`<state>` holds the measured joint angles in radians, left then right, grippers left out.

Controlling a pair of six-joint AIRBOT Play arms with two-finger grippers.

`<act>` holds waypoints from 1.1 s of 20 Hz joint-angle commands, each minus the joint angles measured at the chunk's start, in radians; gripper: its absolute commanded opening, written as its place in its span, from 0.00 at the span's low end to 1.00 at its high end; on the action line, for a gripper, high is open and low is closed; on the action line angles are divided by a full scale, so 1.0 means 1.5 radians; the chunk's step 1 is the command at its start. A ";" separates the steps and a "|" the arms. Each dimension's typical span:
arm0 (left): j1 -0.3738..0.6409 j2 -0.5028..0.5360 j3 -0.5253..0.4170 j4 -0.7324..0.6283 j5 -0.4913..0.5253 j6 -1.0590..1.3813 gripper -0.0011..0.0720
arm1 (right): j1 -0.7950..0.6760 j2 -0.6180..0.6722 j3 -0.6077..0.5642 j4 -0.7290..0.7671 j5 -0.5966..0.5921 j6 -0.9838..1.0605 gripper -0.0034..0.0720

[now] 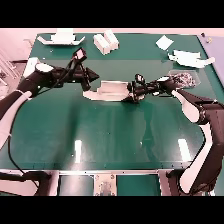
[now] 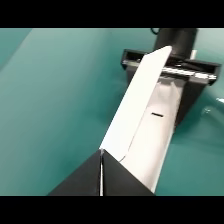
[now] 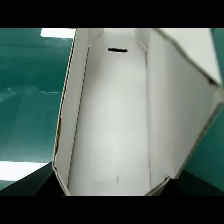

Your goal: Fold the box and place the chain.

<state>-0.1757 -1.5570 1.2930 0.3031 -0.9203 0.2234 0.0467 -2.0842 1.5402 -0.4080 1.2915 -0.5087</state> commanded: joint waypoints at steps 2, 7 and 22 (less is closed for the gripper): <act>0.021 0.030 -0.028 -0.003 -0.077 -0.020 0.03 | 0.000 0.000 0.000 0.000 0.000 0.000 0.76; 0.021 0.031 -0.124 -0.059 -0.099 0.065 0.04 | 0.000 0.000 0.000 0.000 0.000 0.000 0.76; 0.021 -0.138 -0.039 -0.228 -0.040 0.165 0.04 | 0.000 0.000 0.000 0.000 0.000 0.000 0.76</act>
<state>-0.1452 -1.7344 1.2121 -0.0223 -0.9627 0.4686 0.0463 -2.0842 1.5402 -0.4080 1.2915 -0.5083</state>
